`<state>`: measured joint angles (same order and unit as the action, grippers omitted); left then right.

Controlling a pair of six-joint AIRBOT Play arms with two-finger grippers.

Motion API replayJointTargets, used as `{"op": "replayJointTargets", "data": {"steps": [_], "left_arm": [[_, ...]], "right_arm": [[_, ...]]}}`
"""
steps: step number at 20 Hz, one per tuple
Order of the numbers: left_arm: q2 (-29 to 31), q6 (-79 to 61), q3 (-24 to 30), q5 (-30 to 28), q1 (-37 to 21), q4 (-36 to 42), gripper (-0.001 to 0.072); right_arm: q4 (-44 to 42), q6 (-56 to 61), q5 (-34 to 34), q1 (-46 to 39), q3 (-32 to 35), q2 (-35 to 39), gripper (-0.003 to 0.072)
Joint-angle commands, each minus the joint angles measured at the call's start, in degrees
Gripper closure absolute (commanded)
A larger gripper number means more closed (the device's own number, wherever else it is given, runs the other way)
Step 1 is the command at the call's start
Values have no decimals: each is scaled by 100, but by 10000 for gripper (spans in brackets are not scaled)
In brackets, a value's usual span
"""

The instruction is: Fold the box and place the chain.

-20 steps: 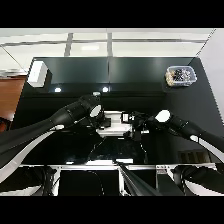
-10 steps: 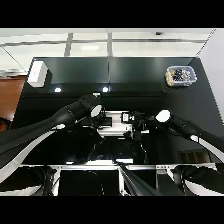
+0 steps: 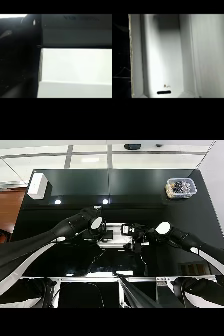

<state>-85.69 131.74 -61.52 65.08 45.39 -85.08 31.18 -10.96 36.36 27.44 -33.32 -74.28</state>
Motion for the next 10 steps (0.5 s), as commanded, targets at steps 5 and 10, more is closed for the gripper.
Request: {"op": "replayJointTargets", "data": {"steps": [5, 10], "left_arm": [[4, -9, 0, 7, -42, -184, 685], [4, -90, 9, -11, -61, -177, 685]], "right_arm": [[-7, 9, 4, 7, -2, -4, 202], [302, 544, 426, -44, -15, 184, -25]]}}
